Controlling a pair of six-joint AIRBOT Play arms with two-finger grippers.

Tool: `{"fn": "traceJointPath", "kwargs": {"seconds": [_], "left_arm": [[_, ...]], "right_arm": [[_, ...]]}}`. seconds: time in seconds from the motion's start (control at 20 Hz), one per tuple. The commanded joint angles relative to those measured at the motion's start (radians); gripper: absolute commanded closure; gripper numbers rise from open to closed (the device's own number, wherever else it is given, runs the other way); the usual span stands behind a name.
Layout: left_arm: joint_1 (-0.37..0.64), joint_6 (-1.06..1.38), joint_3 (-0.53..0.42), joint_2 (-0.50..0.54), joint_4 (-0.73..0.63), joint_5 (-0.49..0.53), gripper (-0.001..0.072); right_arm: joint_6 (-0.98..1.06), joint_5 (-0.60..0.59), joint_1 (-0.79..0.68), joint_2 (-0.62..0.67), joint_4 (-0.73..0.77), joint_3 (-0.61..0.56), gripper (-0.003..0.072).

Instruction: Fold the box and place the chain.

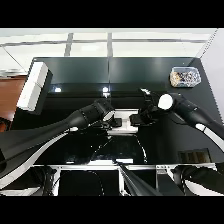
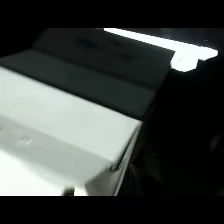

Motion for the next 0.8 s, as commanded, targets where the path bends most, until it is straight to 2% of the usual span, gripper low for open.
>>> {"fn": "traceJointPath", "kwargs": {"seconds": [0.0,0.2,0.4,0.7,0.75], "left_arm": [[0.001,0.000,0.001,0.000,0.000,0.001,0.0683],[0.001,0.000,0.001,0.000,0.000,0.001,0.0683],[0.001,0.000,0.001,0.000,0.000,0.001,0.0683],[0.001,0.000,0.001,0.000,0.000,0.001,0.0683],[0.001,0.000,0.001,0.000,0.000,0.001,0.0683]], "right_arm": [[0.240,0.032,0.090,-0.051,-0.200,0.060,0.0329],[0.439,0.047,0.185,-0.060,-0.370,0.076,0.0329],[0.513,0.043,0.215,-0.061,-0.393,0.076,0.0332],[0.522,0.082,0.220,-0.103,-0.391,0.076,0.0336],[0.522,0.078,0.220,-0.103,-0.388,0.076,0.0403]]}}
